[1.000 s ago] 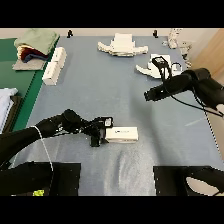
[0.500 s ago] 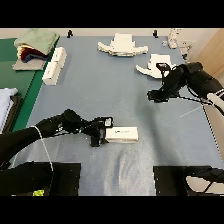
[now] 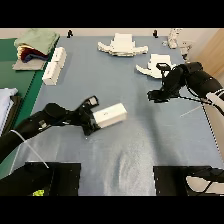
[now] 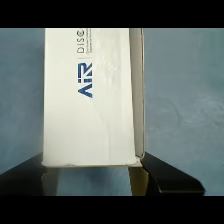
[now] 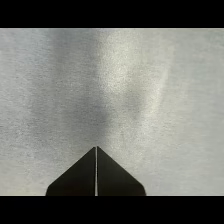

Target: Fold the box.

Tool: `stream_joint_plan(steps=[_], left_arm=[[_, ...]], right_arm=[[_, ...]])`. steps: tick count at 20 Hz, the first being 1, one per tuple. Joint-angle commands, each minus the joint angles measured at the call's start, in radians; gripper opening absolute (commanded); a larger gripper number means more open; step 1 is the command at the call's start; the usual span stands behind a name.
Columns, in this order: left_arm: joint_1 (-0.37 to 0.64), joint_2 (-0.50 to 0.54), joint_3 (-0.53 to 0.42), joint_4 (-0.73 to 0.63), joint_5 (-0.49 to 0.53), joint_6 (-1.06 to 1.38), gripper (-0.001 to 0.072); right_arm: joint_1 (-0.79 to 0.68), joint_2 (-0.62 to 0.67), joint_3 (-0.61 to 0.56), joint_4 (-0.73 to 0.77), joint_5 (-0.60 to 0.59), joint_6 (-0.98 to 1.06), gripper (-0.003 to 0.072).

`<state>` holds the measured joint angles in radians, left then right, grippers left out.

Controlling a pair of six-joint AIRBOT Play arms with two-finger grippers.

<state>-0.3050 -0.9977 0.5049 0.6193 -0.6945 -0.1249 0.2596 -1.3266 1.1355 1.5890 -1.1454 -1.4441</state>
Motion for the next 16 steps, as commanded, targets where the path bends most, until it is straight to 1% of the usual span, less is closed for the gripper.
stream_joint_plan(steps=[1,3,5,7,8,10,12,14,16], left_arm=[[0.246,0.092,0.002,0.194,-0.067,-0.318,0.0467],[0.423,0.113,0.002,0.249,-0.157,-0.362,0.0467],[0.596,0.113,0.002,0.298,-0.213,-0.401,0.0467],[0.746,0.113,0.003,0.325,-0.205,-0.415,0.0467],[0.806,0.113,0.005,0.325,-0.180,-0.415,0.0467],[0.866,0.108,0.011,0.324,-0.093,-0.415,0.0467],[0.860,0.078,0.025,0.319,-0.003,-0.415,0.0467],[0.838,0.009,0.064,0.317,0.064,-0.416,0.0467],[0.828,-0.083,0.129,0.303,0.093,-0.423,0.0467]], right_arm=[[0.000,-0.001,0.001,0.000,-0.001,0.000,0.0018],[0.000,-0.001,0.001,0.000,-0.001,0.000,0.0018],[0.000,-0.001,0.001,0.000,-0.001,0.000,0.0018],[0.000,-0.001,0.001,0.000,-0.001,0.000,0.0018],[0.000,-0.001,0.001,0.000,-0.001,0.000,0.0018],[0.000,-0.001,0.001,0.000,-0.001,0.000,0.0018],[0.000,-0.001,0.001,0.000,0.000,0.000,0.0018],[0.000,-0.001,0.001,0.000,-0.001,0.000,0.0018],[0.000,-0.001,0.001,0.000,-0.001,0.000,0.0018]])
